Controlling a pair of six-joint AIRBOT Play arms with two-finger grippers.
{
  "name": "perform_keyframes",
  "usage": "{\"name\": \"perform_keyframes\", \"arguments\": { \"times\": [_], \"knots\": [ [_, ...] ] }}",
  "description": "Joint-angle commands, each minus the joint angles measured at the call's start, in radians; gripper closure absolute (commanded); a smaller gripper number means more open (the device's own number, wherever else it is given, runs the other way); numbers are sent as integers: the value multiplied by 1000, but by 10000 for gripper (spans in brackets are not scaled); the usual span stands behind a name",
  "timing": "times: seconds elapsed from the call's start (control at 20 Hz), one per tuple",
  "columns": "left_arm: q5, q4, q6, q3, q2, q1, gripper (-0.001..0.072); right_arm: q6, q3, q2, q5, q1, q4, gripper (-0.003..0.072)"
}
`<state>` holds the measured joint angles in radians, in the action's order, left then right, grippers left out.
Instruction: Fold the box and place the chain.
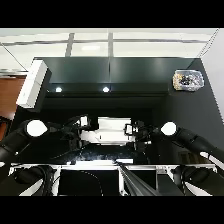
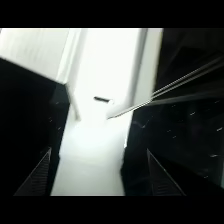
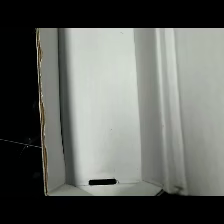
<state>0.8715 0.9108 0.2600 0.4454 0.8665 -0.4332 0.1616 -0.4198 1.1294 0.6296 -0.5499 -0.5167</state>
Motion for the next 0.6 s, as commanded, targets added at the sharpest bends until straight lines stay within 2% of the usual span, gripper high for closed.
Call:
{"name": "perform_keyframes", "arguments": {
  "times": [0.0,0.25,0.35,0.45,0.5,0.55],
  "knots": [
    [-79,12,-53,-3,84,-40,18,0,0,0,3,-1,0,256],
    [-172,-39,-52,21,182,-139,40,0,0,0,3,-1,0,256],
    [-191,-56,-51,31,190,-165,207,0,0,0,3,-1,0,256],
    [-166,-64,-43,41,190,-170,494,0,0,0,3,-1,0,256],
    [-148,-64,-43,42,190,-170,555,0,0,0,3,-1,0,256],
    [-135,-64,-43,42,190,-170,566,0,0,0,3,-1,0,256]
  ]
}}
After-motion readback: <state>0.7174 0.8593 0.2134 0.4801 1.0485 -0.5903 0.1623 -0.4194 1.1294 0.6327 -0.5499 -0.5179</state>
